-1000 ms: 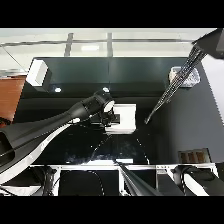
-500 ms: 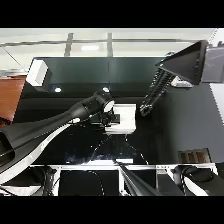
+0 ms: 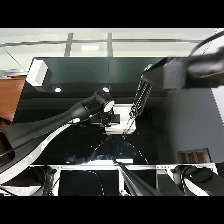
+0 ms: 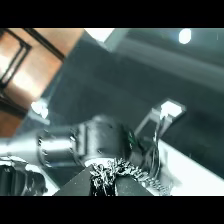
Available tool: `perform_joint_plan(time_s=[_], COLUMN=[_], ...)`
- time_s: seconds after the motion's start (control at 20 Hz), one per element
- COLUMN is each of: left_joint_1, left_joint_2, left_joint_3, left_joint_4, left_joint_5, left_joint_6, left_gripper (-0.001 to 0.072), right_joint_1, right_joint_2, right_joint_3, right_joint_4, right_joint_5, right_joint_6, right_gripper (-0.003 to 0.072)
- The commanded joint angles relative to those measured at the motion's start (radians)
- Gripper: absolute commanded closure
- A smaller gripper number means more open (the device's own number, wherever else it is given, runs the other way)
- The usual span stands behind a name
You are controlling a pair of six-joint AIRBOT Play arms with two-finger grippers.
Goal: Fold the box and place the chain.
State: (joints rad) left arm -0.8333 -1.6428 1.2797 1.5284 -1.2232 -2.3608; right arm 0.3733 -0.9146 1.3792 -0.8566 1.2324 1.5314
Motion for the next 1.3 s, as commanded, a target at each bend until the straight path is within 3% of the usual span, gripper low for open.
perform_joint_plan(time_s=[0.0,0.1,0.25,0.7,1.0,1.25], left_joint_1=[0.001,0.001,0.001,0.001,0.001,0.001], left_joint_2=[0.0,0.0,0.0,0.0,0.0,0.0], left_joint_3=[0.0,0.0,0.0,0.0,0.0,0.0], left_joint_4=[0.0,0.0,0.0,0.0,0.0,0.0], left_joint_5=[-0.001,-0.001,-0.004,-0.008,-0.008,-0.006], left_joint_6=[0.0,0.0,0.0,0.0,0.0,0.0], left_gripper=[0.0684,0.0684,0.0684,0.0683,0.0684,0.0684], right_joint_1=[0.051,0.059,0.056,-0.027,-0.031,-0.029], right_joint_2=[-0.003,-0.008,-0.011,-0.011,-0.011,-0.011], right_joint_3=[-0.171,-0.254,-0.261,0.011,0.107,0.112], right_joint_4=[-0.009,-0.009,-0.016,-0.008,0.014,0.05], right_joint_5=[-0.077,-0.141,-0.199,-0.063,-0.03,-0.019], right_joint_6=[0.002,0.002,-0.003,-0.018,-0.018,-0.019], right_gripper=[0.0669,0.0669,0.0669,0.0668,0.0668,0.0668])
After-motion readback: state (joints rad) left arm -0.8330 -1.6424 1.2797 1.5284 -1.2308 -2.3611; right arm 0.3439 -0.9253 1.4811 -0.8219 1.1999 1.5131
